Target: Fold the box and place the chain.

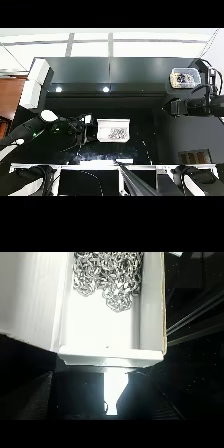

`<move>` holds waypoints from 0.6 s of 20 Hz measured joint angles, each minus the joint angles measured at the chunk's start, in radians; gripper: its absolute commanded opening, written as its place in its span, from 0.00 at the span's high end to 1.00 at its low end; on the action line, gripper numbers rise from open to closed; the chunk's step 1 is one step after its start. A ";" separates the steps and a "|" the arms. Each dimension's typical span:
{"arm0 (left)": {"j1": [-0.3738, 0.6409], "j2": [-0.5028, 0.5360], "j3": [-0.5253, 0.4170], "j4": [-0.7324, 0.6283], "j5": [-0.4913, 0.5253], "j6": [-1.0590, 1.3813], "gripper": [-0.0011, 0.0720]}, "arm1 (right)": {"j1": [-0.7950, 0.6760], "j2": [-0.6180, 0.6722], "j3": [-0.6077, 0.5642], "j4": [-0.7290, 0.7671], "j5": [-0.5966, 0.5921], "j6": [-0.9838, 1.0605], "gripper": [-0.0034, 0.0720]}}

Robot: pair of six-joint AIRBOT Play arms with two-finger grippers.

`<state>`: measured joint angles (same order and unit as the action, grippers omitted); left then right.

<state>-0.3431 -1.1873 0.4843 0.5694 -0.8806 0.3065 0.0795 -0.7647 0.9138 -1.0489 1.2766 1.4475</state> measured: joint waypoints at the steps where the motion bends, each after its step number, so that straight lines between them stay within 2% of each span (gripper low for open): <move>1: -0.001 -0.001 0.000 0.004 -0.002 -0.005 0.01 | 0.000 0.000 0.000 0.000 0.000 0.000 0.36; 12: -0.006 -0.001 0.000 -0.031 -0.009 -0.022 0.01 | 0.000 0.000 0.000 -0.002 -0.003 0.000 0.36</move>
<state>-0.3492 -1.1881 0.4843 0.5381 -0.8898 0.2848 0.0795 -0.7647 0.9138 -1.0504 1.2739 1.4471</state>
